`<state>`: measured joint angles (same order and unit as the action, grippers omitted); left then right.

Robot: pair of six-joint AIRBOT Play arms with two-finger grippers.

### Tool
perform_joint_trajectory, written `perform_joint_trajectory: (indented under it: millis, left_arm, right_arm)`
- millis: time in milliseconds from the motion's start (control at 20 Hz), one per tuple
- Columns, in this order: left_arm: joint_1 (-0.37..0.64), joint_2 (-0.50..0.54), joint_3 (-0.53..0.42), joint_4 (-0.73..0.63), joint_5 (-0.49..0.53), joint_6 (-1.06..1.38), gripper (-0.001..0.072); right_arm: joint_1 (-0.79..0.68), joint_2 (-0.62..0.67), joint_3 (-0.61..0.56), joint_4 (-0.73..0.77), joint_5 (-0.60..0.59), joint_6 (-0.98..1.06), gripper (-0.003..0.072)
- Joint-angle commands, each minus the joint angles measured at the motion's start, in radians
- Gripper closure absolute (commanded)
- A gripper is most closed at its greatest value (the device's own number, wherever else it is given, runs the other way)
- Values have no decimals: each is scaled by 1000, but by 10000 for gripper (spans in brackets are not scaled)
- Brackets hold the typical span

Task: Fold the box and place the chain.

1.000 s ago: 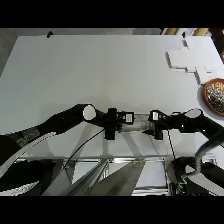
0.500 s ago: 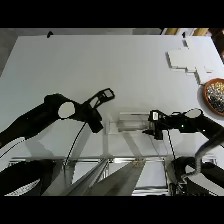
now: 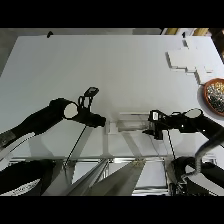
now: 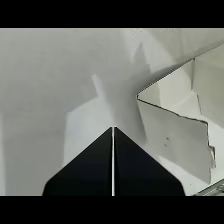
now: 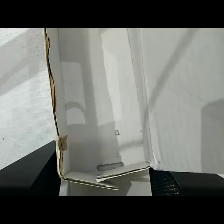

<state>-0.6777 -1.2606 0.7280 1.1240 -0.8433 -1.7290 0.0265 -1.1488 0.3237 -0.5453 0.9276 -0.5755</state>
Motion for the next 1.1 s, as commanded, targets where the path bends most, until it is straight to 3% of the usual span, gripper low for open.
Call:
perform_joint_trajectory:
  millis: [0, 600, 850, 1050]
  left_arm:
    - [-6, -50, -5, -155, 28, 39, 701]
    - [-22, -81, -7, -164, 16, 20, 707]
    - [5, -19, -7, 21, -42, -118, 708]
    - [-18, -62, -7, -114, 19, -74, 707]
  right_arm:
    - [0, 0, 0, 0, 0, 0, 344]
    - [0, 0, 0, 0, 0, 0, 344]
    - [0, 0, 0, 0, 0, 0, 344]
    - [0, 0, 0, 0, 0, 0, 344]
